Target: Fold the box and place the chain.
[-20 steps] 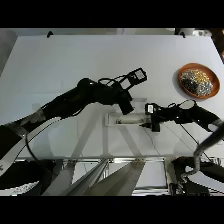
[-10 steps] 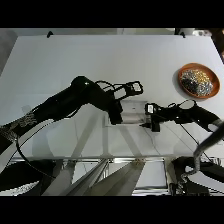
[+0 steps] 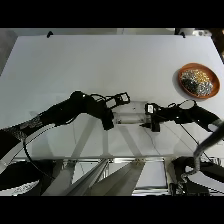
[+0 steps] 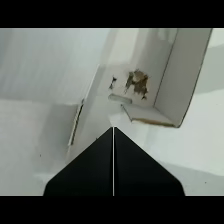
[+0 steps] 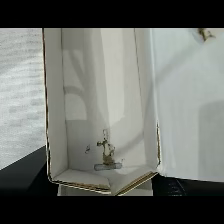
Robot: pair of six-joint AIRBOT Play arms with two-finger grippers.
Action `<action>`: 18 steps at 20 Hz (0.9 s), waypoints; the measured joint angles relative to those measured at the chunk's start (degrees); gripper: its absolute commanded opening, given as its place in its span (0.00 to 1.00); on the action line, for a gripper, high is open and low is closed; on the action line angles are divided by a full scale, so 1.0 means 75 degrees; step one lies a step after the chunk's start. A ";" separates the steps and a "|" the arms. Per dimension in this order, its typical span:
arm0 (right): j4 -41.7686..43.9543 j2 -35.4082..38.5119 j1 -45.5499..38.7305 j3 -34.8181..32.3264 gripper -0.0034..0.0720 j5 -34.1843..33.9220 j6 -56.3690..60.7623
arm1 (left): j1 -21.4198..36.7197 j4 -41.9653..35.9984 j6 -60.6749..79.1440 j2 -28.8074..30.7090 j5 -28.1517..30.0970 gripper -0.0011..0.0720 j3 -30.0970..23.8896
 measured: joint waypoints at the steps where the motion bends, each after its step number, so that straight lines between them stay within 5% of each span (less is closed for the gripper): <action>1: 0.0000 0.0000 0.0003 0.0000 0.59 0.0003 0.0000 | 0.0064 -0.0026 0.0058 0.0000 -0.0067 0.03 -0.0061; 8: 0.0000 0.0000 0.0000 0.0000 0.59 0.0000 0.0000 | 0.0391 -0.0096 0.1239 0.0015 0.0082 0.05 -0.0210; 11: 0.0000 0.0000 0.0000 0.0000 0.59 0.0000 0.0000 | 0.0440 -0.0192 0.2078 0.0015 0.0125 0.32 -0.0219; 18: 0.0000 0.0003 0.0000 0.0000 0.59 0.0000 -0.0003 | 0.0554 -0.0309 0.2871 0.0015 0.0044 0.33 -0.0221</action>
